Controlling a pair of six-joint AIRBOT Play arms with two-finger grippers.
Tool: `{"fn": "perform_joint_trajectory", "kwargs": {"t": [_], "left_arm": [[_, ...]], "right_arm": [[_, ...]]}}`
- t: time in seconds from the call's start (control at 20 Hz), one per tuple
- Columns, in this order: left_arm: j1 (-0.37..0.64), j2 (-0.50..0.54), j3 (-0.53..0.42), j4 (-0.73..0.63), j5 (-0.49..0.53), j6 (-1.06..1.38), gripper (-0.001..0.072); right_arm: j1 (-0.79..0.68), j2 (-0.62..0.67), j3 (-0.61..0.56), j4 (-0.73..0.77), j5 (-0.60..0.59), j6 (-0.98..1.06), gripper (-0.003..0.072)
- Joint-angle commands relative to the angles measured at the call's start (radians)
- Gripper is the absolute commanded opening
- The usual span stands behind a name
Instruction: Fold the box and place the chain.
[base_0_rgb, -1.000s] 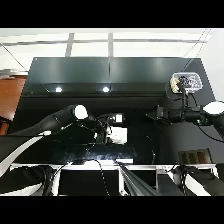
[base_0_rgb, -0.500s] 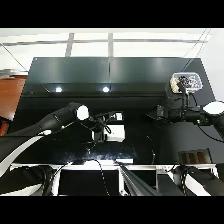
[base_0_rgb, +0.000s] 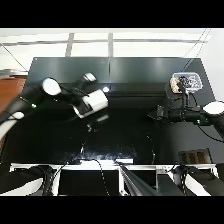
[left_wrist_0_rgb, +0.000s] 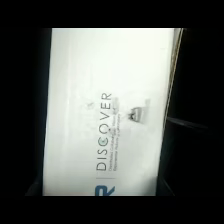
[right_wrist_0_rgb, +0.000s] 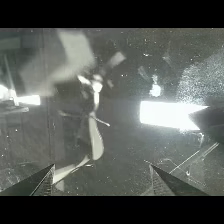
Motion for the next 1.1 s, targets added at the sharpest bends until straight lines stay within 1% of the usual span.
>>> {"fn": "perform_joint_trajectory", "kwargs": {"t": [0.0,0.1,0.2,0.4,0.5,0.6,0.65,0.7,0.75,0.85,1.0,1.05], "left_arm": [[0.261,0.004,0.025,0.006,0.049,-0.067,0.0398],[0.388,-0.016,0.061,0.006,0.101,-0.111,0.0398],[0.485,-0.061,0.121,0.006,0.134,-0.156,0.0398],[0.613,-0.227,0.305,0.006,0.125,-0.201,0.0407],[0.645,-0.333,0.412,0.01,0.084,-0.22,0.0407],[0.652,-0.433,0.509,0.022,0.042,-0.224,0.0408],[0.65,-0.475,0.552,0.06,0.031,-0.239,0.0409],[0.647,-0.507,0.583,0.103,0.028,-0.271,0.0445],[0.645,-0.538,0.615,0.138,0.015,-0.309,0.0515],[0.646,-0.577,0.649,0.172,0.003,-0.352,0.0525],[0.645,-0.603,0.655,0.169,-0.008,-0.352,0.0524],[0.645,-0.608,0.655,0.164,-0.016,-0.352,0.0544]], "right_arm": [[0.0,0.001,0.0,0.004,-0.001,0.0,0.07],[0.0,0.001,0.0,0.004,-0.001,0.0,0.07],[0.0,0.001,0.0,0.004,-0.002,-0.007,0.07],[0.0,0.001,0.0,0.005,-0.017,-0.016,0.07],[0.0,0.001,0.0,0.005,-0.016,-0.016,0.07],[0.0,0.001,0.0,0.005,-0.016,-0.016,0.07],[0.0,0.001,0.0,0.006,-0.016,-0.016,0.07],[0.0,0.001,0.0,0.009,-0.016,-0.016,0.07],[0.0,0.001,0.0,0.011,-0.016,-0.016,0.07],[0.0,0.001,0.0,0.011,-0.019,-0.016,0.07],[0.0,0.001,0.0,0.011,-0.025,-0.016,0.07],[0.0,0.001,0.0,0.011,-0.027,-0.016,0.07]]}}
